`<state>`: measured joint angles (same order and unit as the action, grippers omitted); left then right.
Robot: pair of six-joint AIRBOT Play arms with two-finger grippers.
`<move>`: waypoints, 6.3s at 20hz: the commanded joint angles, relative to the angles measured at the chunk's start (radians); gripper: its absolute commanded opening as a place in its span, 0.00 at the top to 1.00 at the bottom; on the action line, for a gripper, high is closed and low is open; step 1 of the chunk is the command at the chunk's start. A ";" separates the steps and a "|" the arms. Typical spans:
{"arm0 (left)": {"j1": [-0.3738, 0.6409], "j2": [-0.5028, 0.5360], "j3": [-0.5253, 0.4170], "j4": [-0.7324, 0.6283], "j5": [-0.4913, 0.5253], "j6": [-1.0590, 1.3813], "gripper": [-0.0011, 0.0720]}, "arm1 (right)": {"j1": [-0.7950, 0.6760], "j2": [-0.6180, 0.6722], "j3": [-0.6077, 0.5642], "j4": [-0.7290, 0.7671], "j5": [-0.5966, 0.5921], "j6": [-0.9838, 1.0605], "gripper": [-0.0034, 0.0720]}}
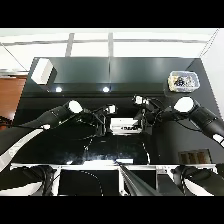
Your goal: Fold the box and place the chain.
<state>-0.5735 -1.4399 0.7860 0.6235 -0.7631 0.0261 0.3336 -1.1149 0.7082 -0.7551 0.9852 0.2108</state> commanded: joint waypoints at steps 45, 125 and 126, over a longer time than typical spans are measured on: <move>0.000 -0.001 0.000 0.000 0.001 0.000 0.50 | -0.077 -0.112 -0.067 0.308 0.023 0.747 0.95; -0.212 -0.148 0.390 0.346 -0.151 -0.531 0.01 | -0.576 0.358 0.031 0.062 0.266 0.772 0.94; -0.220 -0.157 0.390 0.362 -0.135 -0.530 0.01 | -0.576 0.358 0.031 0.062 0.266 0.772 0.94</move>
<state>-0.7834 -1.5787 1.1748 0.9646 -0.9321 -0.5041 -0.2428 -0.7574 0.7395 -0.6933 1.2518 0.9829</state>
